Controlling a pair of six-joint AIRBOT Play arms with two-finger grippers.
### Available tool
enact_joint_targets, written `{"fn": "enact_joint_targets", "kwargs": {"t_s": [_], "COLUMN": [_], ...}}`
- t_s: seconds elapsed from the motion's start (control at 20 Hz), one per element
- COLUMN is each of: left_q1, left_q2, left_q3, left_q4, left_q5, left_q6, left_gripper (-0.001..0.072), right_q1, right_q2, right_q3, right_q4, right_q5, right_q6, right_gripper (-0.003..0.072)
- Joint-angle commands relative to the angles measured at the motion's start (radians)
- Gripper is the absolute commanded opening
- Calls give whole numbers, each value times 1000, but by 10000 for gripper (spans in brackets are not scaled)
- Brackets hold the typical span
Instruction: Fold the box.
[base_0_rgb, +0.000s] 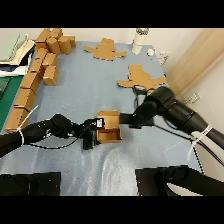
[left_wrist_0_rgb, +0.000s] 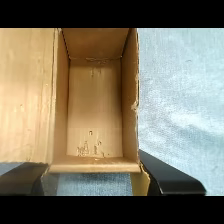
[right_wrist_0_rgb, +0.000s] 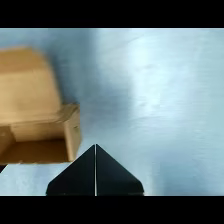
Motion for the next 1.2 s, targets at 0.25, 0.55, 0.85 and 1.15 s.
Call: {"fn": "enact_joint_targets", "kwargs": {"t_s": [0.25, 0.55, 0.85, 1.15], "left_q1": [0, 0, 0, 0], "left_q2": [0, 0, 0, 0], "left_q3": [0, 0, 0, 0], "left_q4": [0, 0, 0, 0], "left_q5": [0, 0, 0, 0], "left_q6": [0, 0, 0, 0], "left_gripper": [590, 590, 591, 591], "right_q1": [-623, -499, -336, -138], "right_q2": [-410, -595, -381, -105], "right_q3": [-14, 29, -43, -213], "right_q4": [926, 1139, 1057, 801], "right_q5": [82, -47, -18, 290], "right_q6": [-970, -1387, -1534, -1571], "right_gripper": [4, 4, 5, 5]}}
